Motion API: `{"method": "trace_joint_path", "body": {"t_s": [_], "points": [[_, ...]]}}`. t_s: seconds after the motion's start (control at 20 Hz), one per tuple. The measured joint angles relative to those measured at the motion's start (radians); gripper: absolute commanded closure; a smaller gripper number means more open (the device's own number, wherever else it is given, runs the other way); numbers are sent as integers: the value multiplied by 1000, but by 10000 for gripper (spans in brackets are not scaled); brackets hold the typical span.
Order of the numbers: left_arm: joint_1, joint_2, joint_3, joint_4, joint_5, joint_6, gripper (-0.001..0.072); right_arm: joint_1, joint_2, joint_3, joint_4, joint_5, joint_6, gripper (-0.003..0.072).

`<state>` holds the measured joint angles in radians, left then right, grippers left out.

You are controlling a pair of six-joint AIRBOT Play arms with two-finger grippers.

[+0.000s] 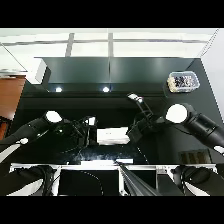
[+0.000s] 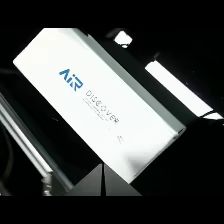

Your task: Fold the box and place the chain.

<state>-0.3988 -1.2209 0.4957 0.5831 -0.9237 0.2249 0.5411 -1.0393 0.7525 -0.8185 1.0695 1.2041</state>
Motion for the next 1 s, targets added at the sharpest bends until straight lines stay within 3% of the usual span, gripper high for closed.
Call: {"method": "trace_joint_path", "body": {"t_s": [0.25, 0.45, 1.0], "points": [[0, 0, 0, 0, 0, 0, 301, -66, -71, -31, 264, 35, 61, 680], [0, 0, 0, 0, 0, -1, 301, -57, -161, -37, 386, 45, 42, 679], [0, 0, 0, 0, 0, 0, 301, -35, -257, -40, 380, -18, 32, 679]]}}
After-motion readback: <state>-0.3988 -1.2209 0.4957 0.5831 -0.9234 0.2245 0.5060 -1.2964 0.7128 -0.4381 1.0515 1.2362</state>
